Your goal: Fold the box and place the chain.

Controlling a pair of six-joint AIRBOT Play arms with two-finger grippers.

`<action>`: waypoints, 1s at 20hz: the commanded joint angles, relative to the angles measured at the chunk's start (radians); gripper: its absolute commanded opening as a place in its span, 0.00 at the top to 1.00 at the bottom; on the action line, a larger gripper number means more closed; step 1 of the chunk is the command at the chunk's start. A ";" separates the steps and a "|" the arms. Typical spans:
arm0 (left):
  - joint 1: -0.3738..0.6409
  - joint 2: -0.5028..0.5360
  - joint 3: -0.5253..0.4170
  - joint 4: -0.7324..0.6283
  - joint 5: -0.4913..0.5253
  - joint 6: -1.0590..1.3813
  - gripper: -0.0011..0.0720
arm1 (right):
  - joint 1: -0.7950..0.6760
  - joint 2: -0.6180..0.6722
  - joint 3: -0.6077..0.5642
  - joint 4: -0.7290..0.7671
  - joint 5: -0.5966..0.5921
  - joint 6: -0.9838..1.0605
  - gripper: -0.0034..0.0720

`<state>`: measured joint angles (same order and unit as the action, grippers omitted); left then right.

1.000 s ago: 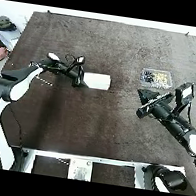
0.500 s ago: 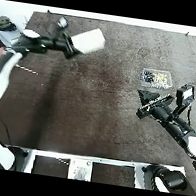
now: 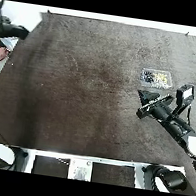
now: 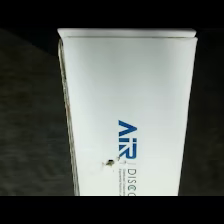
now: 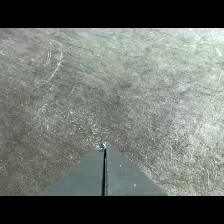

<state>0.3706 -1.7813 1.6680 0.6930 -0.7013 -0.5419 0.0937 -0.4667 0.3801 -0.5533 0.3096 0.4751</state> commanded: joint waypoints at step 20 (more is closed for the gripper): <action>0.110 -0.222 0.029 0.239 0.084 -0.026 0.00 | 0.000 -0.060 -0.001 0.001 -0.004 0.001 0.97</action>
<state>0.4805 -2.0003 1.6794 0.9333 -0.6193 -0.6201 0.0937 -0.5255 0.3794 -0.5529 0.3058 0.4759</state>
